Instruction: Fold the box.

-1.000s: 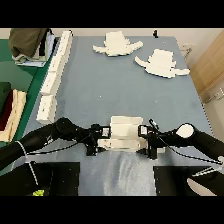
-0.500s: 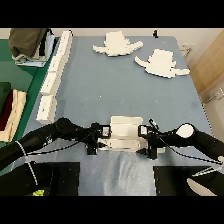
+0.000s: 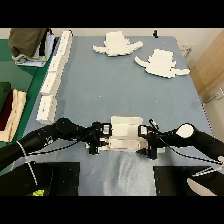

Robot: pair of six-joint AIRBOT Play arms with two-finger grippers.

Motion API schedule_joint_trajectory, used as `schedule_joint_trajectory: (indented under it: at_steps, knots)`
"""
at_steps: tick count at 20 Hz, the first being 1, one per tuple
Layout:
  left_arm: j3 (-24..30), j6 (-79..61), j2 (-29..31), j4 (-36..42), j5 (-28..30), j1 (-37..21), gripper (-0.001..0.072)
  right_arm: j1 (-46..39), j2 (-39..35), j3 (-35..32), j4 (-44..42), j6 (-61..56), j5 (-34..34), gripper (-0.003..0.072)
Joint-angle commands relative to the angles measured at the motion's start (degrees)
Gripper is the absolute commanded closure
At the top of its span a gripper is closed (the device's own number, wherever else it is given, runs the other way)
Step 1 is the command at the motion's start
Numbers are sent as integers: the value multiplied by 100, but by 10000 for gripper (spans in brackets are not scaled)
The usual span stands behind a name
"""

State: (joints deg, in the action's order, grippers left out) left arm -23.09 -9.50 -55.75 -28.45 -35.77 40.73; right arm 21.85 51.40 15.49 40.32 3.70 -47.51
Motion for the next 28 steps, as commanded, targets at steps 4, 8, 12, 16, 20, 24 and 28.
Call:
schedule_joint_trajectory:
  at_steps: [4,8,12,16,20,24,28]
  knots:
    - [-7,-17,-24,243,133,146,479,4,-4,2,-4,-7,-2,180]
    - [-4,-42,-166,619,188,254,480,4,-4,2,-4,-7,-2,180]
    - [-4,-44,-337,756,238,396,478,4,-4,2,-2,-4,-2,180]
    - [-4,-57,-391,767,223,428,4,4,-4,2,-2,-7,0,180]
    - [-4,-57,-391,767,219,428,3,4,-4,2,-2,-4,0,179]
    - [-7,79,-363,734,275,415,4,4,-4,2,-2,-4,0,180]
    - [-7,1646,72,-271,273,411,156,4,-4,2,-2,-4,-2,179]
